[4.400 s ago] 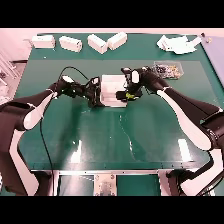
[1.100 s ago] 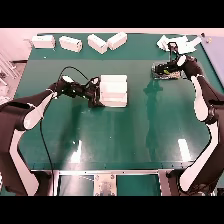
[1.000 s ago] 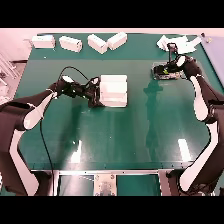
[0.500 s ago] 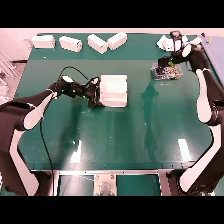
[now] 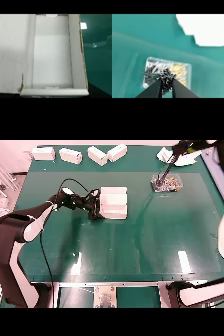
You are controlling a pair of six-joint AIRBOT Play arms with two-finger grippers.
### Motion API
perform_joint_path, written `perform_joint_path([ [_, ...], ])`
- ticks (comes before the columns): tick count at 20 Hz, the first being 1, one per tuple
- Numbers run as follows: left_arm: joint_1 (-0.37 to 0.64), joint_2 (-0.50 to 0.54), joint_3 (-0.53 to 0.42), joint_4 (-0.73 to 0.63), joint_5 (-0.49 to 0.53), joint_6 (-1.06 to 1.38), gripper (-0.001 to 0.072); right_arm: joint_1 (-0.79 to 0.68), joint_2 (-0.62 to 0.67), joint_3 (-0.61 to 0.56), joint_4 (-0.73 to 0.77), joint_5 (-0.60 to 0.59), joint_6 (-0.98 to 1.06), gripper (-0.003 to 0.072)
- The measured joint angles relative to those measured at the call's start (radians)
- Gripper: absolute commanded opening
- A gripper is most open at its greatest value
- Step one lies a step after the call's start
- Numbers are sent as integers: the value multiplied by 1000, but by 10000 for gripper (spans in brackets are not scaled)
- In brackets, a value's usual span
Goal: Fold the box and place the chain.
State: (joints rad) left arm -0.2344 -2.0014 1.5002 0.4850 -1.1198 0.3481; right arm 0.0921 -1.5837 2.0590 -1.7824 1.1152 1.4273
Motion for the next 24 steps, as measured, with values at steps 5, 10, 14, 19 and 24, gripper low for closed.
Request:
perform_joint_path([
  [5,0,0,0,0,0,0,526,105,178,0,-72,12,2,0],
  [10,0,0,0,0,0,0,526,213,245,-16,-90,22,-5,0],
  [14,0,0,0,0,0,0,526,295,259,-24,-92,27,-13,1],
  [19,0,0,0,0,0,0,526,390,262,-56,-88,50,-14,0],
  [24,0,0,0,0,0,0,526,444,262,-124,-61,55,-14,1],
])
